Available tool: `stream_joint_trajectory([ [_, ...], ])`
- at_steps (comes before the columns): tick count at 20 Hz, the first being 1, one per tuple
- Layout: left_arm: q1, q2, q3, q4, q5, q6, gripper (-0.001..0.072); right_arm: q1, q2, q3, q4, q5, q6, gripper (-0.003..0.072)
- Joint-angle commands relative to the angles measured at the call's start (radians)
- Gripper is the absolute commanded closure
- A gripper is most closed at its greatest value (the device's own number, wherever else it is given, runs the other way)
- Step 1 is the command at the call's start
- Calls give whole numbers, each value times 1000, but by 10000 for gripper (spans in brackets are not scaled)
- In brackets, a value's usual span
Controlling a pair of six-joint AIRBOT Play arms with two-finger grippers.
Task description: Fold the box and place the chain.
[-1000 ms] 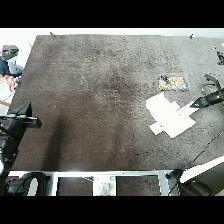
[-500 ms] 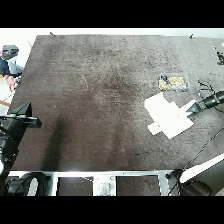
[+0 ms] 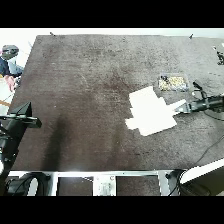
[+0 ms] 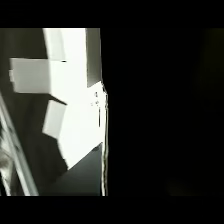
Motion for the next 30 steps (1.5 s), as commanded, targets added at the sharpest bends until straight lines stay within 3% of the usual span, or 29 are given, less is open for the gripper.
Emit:
stream_joint_trajectory([
  [1,0,1,0,0,0,0,698,111,143,-299,220,-171,8,681],
  [5,0,1,0,0,0,0,698,356,269,-494,443,-409,10,681],
  [10,0,1,0,0,1,0,698,615,298,-494,743,-729,12,681],
  [13,0,1,0,0,40,0,698,724,298,-472,753,-926,12,680],
  [21,0,0,4,-11,15,-7,695,842,296,-392,716,-1181,-66,680],
  [22,0,1,9,-11,-15,1,423,841,296,-392,716,-1180,-79,681],
  [23,0,0,18,-16,-47,0,40,841,290,-391,702,-1179,-78,680],
  [25,0,-1,55,-48,-121,1,117,841,269,-389,694,-1169,-107,680],
  [28,0,-51,140,-71,-246,2,117,841,253,-387,750,-1123,-201,680],
  [30,0,-143,199,-90,-293,1,118,841,253,-388,754,-1128,-209,680],
])
